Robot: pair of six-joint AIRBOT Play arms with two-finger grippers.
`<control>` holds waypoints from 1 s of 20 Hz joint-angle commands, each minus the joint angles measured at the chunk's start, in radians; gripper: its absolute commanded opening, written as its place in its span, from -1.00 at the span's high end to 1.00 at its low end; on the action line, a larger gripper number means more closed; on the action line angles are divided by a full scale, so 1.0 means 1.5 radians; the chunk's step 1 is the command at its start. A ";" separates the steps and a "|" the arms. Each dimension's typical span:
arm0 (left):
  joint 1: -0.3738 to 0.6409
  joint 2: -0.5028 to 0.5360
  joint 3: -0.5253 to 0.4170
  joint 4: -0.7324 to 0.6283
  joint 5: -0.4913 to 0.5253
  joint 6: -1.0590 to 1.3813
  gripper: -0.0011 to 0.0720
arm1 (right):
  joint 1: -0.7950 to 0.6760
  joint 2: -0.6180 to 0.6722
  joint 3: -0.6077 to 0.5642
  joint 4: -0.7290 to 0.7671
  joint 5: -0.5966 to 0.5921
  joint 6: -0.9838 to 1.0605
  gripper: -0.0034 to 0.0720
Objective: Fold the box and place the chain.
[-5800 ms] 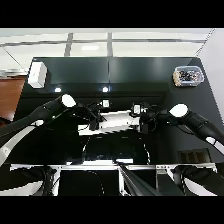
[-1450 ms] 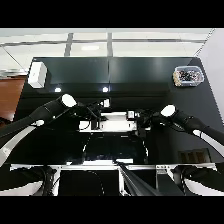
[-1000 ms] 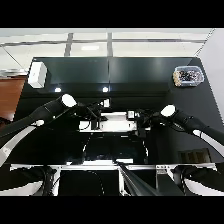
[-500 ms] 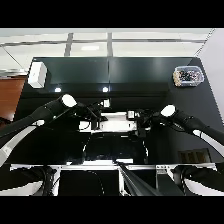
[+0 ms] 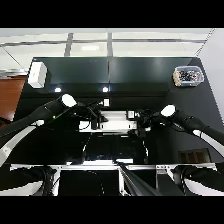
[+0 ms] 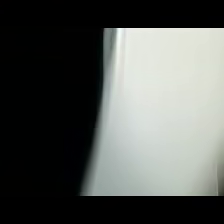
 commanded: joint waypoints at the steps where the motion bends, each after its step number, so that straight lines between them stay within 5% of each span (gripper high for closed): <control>1: 0.005 0.018 0.001 0.004 -0.002 -0.042 -0.20 | 0.000 -0.001 0.001 0.000 0.000 0.000 0.48; 2: 0.011 0.032 0.001 0.009 -0.003 -0.062 -0.78 | 0.000 -0.001 0.001 0.000 0.001 0.000 0.48; 3: 0.019 0.049 0.001 0.017 -0.006 -0.093 -0.97 | 0.000 -0.001 0.001 0.000 0.000 0.000 0.48; 9: 0.100 0.216 0.001 0.219 -0.108 -0.406 -0.94 | 0.000 -0.001 0.001 0.001 0.000 0.000 0.48; 11: 0.134 0.258 0.001 0.241 -0.192 -0.506 -0.47 | 0.000 -0.001 0.001 0.000 0.000 0.000 0.48; 12: 0.147 0.270 0.001 0.235 -0.237 -0.553 0.09 | 0.000 -0.001 0.001 0.001 0.000 0.000 0.48; 13: 0.156 0.274 0.000 0.215 -0.291 -0.588 0.88 | 0.000 -0.001 0.001 0.000 0.000 0.000 0.48; 16: 0.134 0.269 -0.056 0.027 -0.348 -0.628 0.90 | 0.000 -0.001 0.001 0.000 0.000 0.000 0.48; 20: 0.053 0.255 -0.158 -0.215 -0.075 -0.568 0.90 | 0.000 -0.001 0.001 0.000 0.000 0.000 0.48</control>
